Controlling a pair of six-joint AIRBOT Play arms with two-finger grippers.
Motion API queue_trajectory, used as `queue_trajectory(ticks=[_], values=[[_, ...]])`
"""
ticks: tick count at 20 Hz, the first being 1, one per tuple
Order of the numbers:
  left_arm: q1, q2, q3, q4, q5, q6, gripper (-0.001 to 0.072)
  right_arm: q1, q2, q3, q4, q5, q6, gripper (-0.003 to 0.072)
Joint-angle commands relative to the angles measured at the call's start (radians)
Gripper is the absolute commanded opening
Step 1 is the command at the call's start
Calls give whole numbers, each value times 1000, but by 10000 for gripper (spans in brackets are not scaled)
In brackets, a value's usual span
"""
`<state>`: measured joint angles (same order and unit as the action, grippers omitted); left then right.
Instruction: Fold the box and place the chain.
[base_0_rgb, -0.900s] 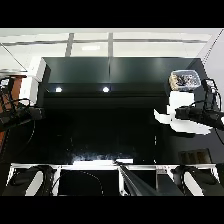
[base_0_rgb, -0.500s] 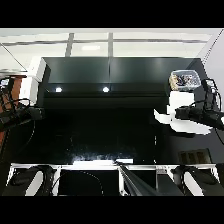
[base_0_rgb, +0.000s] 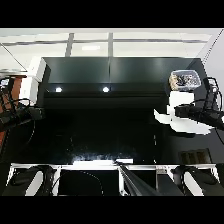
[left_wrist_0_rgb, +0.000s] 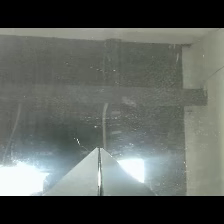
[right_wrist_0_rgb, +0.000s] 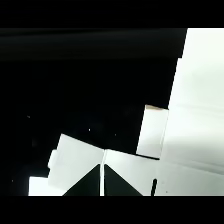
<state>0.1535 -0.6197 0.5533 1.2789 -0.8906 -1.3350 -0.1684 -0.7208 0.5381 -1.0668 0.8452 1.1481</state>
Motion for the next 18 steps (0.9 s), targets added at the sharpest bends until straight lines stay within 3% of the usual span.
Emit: queue_trajectory(ticks=[1, 2, 5, 6, 7, 8, 10, 12, 15, 18], values=[[-1, 1, 0, -8, 7, 0, 26, 0, 0, 0, 26, -48, 13, 567], [-1, 1, 0, -16, 33, 0, 26, 0, 0, 0, 19, -52, 22, 703], [-1, 1, 0, -43, 125, -1, 27, -58, 0, 3, -142, -115, 188, 701], [-1, 0, 0, -43, 154, -5, 107, -118, -2, 8, -251, -158, 311, 701], [-1, -1, 0, -49, 178, -5, 519, -193, -9, 13, -346, -196, 405, 701], [-1, -5, 0, -61, 194, -8, 704, -292, -27, 22, -413, -232, 453, 700], [-6, -14, 0, -63, 175, -8, 708, -509, -114, 68, -426, -269, 457, 700], [-27, -26, 0, -64, 166, -8, 708, -710, -257, 187, -365, -198, 451, 700], [-91, -46, 0, -64, 172, -8, 707, -922, -495, 411, -154, 86, 212, 699], [-166, -64, 10, -66, 186, -9, 707, -1083, -689, 496, 195, 481, -152, 699]])
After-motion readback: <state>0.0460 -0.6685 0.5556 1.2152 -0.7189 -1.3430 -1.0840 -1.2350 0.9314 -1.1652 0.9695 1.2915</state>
